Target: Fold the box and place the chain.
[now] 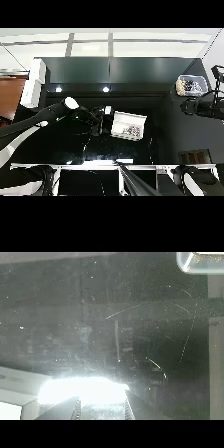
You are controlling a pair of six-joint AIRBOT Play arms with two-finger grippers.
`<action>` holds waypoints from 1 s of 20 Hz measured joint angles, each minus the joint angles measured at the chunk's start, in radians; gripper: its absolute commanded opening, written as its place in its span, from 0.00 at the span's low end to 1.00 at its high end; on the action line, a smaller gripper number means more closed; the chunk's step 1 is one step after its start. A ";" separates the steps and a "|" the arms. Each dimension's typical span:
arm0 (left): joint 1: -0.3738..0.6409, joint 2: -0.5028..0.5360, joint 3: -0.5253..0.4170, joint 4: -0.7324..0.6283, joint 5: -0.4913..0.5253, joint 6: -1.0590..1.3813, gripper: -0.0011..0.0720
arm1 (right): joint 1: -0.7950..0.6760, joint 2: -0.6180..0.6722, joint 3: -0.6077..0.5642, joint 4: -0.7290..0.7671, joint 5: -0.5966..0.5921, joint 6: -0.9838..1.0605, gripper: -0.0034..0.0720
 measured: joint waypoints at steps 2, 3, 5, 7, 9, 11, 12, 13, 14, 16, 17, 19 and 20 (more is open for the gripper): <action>-0.005 -0.010 0.008 0.006 -0.013 0.000 0.98 | 0.000 0.000 0.000 0.000 0.005 0.000 0.45; -0.006 -0.014 0.010 0.005 -0.018 0.000 0.98 | 0.000 0.000 0.000 0.000 0.005 0.000 0.45; -0.008 -0.024 0.015 -0.007 -0.019 0.000 0.98 | 0.000 0.000 0.000 0.000 0.006 0.000 0.45; -0.009 -0.031 0.021 -0.017 -0.020 0.005 0.98 | 0.000 0.000 0.000 0.000 0.007 0.000 0.45; -0.010 -0.035 0.024 -0.021 -0.020 0.008 0.98 | 0.000 0.000 0.000 0.000 0.007 0.000 0.45; -0.010 -0.037 0.026 -0.025 -0.019 0.008 0.98 | 0.000 0.000 0.000 0.000 0.008 0.000 0.45; -0.010 -0.039 0.027 -0.025 -0.013 0.008 0.98 | 0.000 0.000 0.000 0.000 0.008 0.000 0.45; -0.011 -0.039 0.028 -0.026 -0.009 0.009 0.98 | 0.000 0.000 0.000 0.000 0.008 0.000 0.45; -0.011 -0.040 0.030 -0.027 -0.008 0.010 0.98 | 0.000 0.000 0.000 0.000 0.008 0.000 0.45; -0.018 -0.041 0.032 -0.028 -0.004 0.010 0.98 | 0.000 0.000 0.000 0.000 0.008 0.000 0.45; -0.023 -0.042 0.034 -0.026 -0.003 0.012 0.98 | 0.000 0.000 0.000 0.000 0.008 0.000 0.45; -0.035 -0.043 0.034 -0.011 0.001 0.013 0.97 | 0.000 0.000 0.000 0.000 0.008 0.000 0.45; -0.039 -0.043 0.034 -0.008 0.005 0.014 0.95 | 0.000 0.000 0.000 0.000 0.008 0.000 0.45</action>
